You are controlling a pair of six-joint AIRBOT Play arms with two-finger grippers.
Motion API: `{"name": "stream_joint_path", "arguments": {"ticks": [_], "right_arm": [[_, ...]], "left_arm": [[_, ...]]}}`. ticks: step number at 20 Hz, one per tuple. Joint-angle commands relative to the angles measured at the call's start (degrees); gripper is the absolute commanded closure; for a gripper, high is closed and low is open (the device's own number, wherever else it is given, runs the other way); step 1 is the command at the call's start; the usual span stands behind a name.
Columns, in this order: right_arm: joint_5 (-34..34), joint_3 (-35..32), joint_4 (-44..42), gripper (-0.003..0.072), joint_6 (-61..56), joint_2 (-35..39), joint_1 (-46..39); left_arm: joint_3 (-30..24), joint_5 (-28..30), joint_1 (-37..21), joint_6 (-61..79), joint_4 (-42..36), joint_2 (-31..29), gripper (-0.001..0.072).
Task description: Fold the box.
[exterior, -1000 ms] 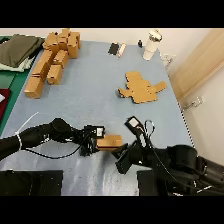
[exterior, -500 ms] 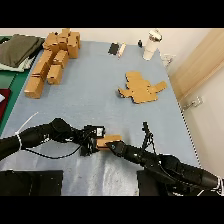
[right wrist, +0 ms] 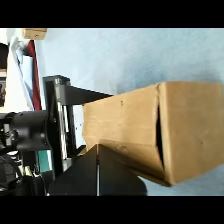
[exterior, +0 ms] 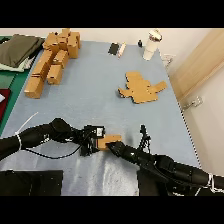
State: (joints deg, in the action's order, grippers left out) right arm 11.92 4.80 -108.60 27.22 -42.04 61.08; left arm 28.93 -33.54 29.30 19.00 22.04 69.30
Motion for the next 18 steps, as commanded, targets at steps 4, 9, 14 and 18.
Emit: {"name": "stream_joint_path", "arguments": {"ticks": [4,9,14,18], "right_arm": [[-2.4,0.0,0.9,0.0684,0.6,-0.7,0.0],[-10.7,5.9,8.5,0.0686,5.7,5.1,-0.8],[-61.0,22.4,29.6,0.0684,6.7,11.2,-9.3],[-89.3,29.9,31.5,0.0683,16.9,5.9,-24.0]], "left_arm": [[0.0,0.0,0.0,0.0,0.0,0.0,0.0243],[0.0,0.0,0.0,0.0,0.0,0.0,0.0243],[0.0,0.0,0.0,0.0,0.0,0.0,0.0243],[0.0,0.0,0.0,0.0,0.0,0.0,0.0243]]}}
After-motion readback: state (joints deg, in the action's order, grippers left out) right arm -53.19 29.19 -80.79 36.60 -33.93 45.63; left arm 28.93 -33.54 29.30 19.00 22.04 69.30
